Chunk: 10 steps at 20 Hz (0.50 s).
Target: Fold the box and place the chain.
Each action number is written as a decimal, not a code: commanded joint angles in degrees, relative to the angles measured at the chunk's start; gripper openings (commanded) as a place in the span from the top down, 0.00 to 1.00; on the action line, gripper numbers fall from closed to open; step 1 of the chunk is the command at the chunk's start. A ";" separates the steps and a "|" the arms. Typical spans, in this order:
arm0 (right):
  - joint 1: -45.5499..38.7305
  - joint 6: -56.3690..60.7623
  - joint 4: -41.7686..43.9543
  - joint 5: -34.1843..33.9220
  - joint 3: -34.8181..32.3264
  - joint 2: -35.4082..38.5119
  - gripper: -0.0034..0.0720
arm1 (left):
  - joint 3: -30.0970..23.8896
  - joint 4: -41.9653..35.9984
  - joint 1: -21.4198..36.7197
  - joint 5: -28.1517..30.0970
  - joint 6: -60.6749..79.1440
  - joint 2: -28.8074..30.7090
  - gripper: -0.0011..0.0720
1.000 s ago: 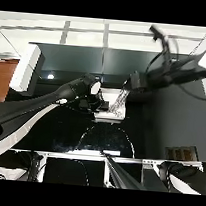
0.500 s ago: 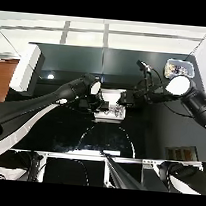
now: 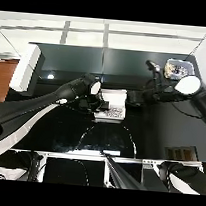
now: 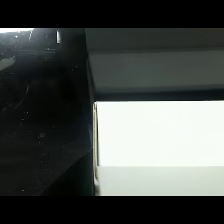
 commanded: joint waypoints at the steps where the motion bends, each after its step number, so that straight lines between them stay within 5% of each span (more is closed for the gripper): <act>1: -6.80 -4.55 -5.70 2.64 -0.02 3.08 0.60 | 0.04 -1.60 0.04 0.28 0.02 0.02 0.95; 8: -10.58 -9.14 -5.66 1.44 -0.04 3.41 0.61 | 0.61 -1.20 -0.04 1.73 -1.84 0.04 0.94; 9: -10.58 -9.49 -5.68 1.46 -0.07 3.41 0.61 | 1.40 -0.87 -0.42 1.62 -2.27 0.17 0.82; 10: -10.58 -9.68 -5.68 1.33 -0.09 3.39 0.61 | 2.25 -0.11 -0.96 1.51 -3.19 0.44 0.47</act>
